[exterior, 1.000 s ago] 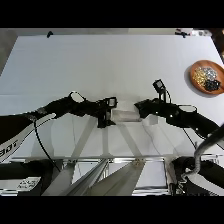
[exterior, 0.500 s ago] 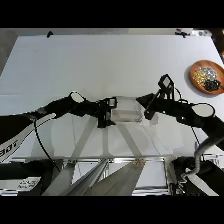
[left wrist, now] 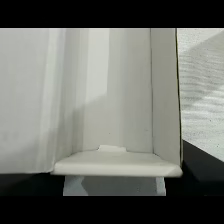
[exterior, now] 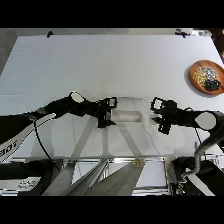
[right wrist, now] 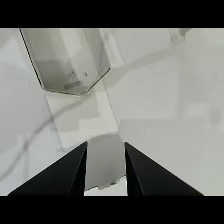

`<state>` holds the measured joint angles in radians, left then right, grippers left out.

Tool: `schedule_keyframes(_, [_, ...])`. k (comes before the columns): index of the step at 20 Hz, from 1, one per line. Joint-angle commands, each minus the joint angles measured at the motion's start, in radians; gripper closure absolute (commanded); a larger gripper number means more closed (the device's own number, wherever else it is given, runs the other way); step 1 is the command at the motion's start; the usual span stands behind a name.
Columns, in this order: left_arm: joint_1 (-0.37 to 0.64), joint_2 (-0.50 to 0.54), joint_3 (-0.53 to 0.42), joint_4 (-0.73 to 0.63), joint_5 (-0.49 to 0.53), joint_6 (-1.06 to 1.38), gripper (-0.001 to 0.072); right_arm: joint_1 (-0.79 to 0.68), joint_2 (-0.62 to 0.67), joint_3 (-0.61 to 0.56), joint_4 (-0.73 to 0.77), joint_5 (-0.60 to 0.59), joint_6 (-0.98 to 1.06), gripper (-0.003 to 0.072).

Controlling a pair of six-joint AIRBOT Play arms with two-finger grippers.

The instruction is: Fold the box and place the chain.

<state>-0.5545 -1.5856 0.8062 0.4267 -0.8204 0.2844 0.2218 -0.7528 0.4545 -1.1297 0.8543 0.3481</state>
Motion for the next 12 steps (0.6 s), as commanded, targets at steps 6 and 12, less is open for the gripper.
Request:
schedule_keyframes(6, [0.0, 0.0, 0.0, 0.0, 0.001, 0.0, 0.0433, 0.076, -0.191, 0.0, 0.14, -0.056, -0.389, 0.0415])
schedule_keyframes(12, [0.0, 0.0, 0.0, 0.0, 0.001, 0.0, 0.0434, 0.128, -0.279, 0.0, 0.167, -0.163, -0.401, 0.0416])
